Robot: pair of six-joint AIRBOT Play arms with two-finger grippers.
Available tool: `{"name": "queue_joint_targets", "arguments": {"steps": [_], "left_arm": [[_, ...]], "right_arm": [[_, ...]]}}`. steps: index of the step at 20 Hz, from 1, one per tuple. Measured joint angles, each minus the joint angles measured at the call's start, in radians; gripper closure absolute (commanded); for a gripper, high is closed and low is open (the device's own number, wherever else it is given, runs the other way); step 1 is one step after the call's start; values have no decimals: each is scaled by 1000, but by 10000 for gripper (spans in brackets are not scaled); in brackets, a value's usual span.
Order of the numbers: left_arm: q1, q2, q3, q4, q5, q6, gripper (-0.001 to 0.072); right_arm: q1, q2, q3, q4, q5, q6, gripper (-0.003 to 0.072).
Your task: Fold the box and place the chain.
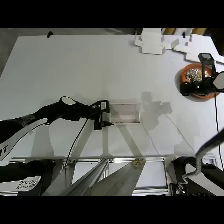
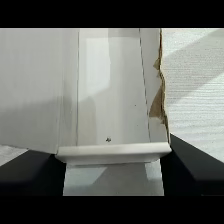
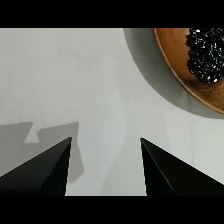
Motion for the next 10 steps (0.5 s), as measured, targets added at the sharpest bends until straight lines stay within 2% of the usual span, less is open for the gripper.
{"name": "queue_joint_targets", "arguments": {"steps": [3, 10], "left_arm": [[0, 0, 0, 0, 0, 0, 367], [0, 0, 0, 0, 0, 0, 367]], "right_arm": [[0, -4, 6, -1, -33, 0, 281], [-69, -90, 120, -28, -37, 0, 281]]}}
